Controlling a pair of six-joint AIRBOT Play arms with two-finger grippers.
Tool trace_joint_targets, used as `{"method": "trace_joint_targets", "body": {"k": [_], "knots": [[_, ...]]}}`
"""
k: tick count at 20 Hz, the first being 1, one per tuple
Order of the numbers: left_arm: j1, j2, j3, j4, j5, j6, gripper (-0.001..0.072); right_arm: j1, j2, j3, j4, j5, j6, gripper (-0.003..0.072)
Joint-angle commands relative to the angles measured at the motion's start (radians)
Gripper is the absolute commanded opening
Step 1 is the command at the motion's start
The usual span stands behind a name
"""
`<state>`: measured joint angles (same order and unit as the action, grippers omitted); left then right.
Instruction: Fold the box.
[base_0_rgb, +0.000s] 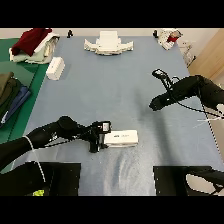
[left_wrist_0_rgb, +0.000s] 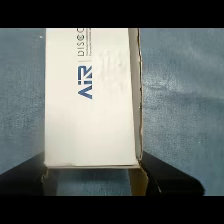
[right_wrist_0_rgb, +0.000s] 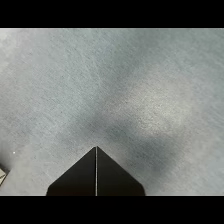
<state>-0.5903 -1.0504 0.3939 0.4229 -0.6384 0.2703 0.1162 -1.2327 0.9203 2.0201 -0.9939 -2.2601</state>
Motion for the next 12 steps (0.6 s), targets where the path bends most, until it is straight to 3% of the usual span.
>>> {"method": "trace_joint_targets", "body": {"k": [1, 3, 6, 9, 12], "knots": [[0.000, 0.068, 0.001, 0.031, 0.005, -0.108, 0.0464, 0.000, 0.000, 0.001, 0.000, 0.000, 0.000, 0.0004], [0.021, 0.115, 0.001, 0.074, 0.017, -0.226, 0.0464, 0.000, 0.000, 0.001, 0.000, 0.000, 0.000, 0.0004], [0.150, 0.175, 0.001, 0.237, 0.040, -0.538, 0.0464, 0.000, 0.000, 0.001, 0.000, 0.000, 0.000, 0.0004], [0.389, 0.211, 0.001, 0.466, 0.046, -0.800, 0.0464, 0.000, 0.000, 0.001, 0.000, 0.000, 0.000, 0.0004], [0.655, 0.209, 0.010, 0.513, 0.093, -0.847, 0.0464, 0.000, 0.000, 0.001, 0.000, 0.000, 0.000, 0.0004]]}}
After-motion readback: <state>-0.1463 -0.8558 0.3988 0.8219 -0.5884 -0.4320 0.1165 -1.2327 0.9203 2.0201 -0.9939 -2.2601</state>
